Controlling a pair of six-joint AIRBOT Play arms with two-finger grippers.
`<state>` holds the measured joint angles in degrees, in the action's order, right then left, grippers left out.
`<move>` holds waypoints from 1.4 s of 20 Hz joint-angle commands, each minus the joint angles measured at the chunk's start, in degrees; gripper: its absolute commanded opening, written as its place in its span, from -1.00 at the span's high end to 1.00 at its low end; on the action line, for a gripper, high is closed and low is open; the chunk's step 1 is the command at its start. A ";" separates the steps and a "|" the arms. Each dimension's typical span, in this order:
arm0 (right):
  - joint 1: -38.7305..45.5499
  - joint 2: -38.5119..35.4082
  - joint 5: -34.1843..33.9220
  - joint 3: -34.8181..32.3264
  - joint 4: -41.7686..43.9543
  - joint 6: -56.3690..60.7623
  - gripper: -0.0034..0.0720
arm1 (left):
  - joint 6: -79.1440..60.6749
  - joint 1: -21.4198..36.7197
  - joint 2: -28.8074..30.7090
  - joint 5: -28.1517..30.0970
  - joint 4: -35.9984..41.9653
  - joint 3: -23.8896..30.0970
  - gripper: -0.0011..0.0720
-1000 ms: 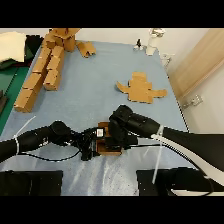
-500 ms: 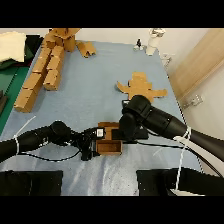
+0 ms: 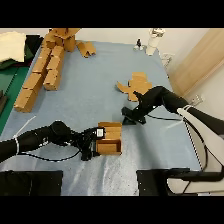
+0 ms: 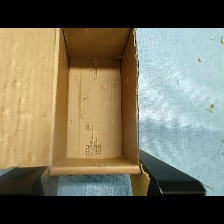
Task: Fold the box.
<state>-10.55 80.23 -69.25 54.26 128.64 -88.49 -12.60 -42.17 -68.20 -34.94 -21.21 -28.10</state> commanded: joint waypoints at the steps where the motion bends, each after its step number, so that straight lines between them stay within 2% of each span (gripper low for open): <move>1: 5.81 8.52 -5.31 0.00 27.28 -26.29 0.90 | 0.00 0.02 -0.02 0.00 0.00 -0.04 -0.47; 6: -2.73 9.70 -10.51 -0.66 26.88 -37.31 0.90 | 0.00 0.02 -0.02 0.00 -0.02 -0.04 -0.47; 10: -7.89 3.67 -8.83 -6.05 22.23 -40.22 0.91 | 0.00 0.02 -0.02 0.00 -0.02 -0.04 -0.47; 14: -12.33 -9.35 4.90 -13.07 14.45 -41.66 0.91 | 0.00 0.02 -0.02 0.00 -0.02 -0.04 -0.47; 18: -17.70 -20.92 15.50 -18.93 5.75 -41.64 0.90 | 0.00 0.02 -0.02 0.00 -0.02 -0.04 -0.47; 24: -28.74 -33.11 34.84 -27.47 -3.56 -41.55 0.90 | 0.00 0.02 -0.02 0.00 -0.02 -0.04 -0.47; 26: -31.47 -35.89 36.94 -27.98 -6.19 -41.42 0.90 | 0.00 0.02 -0.02 0.02 0.00 -0.04 -0.47; 28: -34.01 -38.58 36.13 -28.00 -8.07 -41.44 0.90 | 0.00 0.02 -0.02 0.00 0.00 -0.04 -0.47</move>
<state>-40.71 45.78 -37.12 27.38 125.05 -130.02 -12.60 -42.17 -68.20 -34.89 -21.21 -28.10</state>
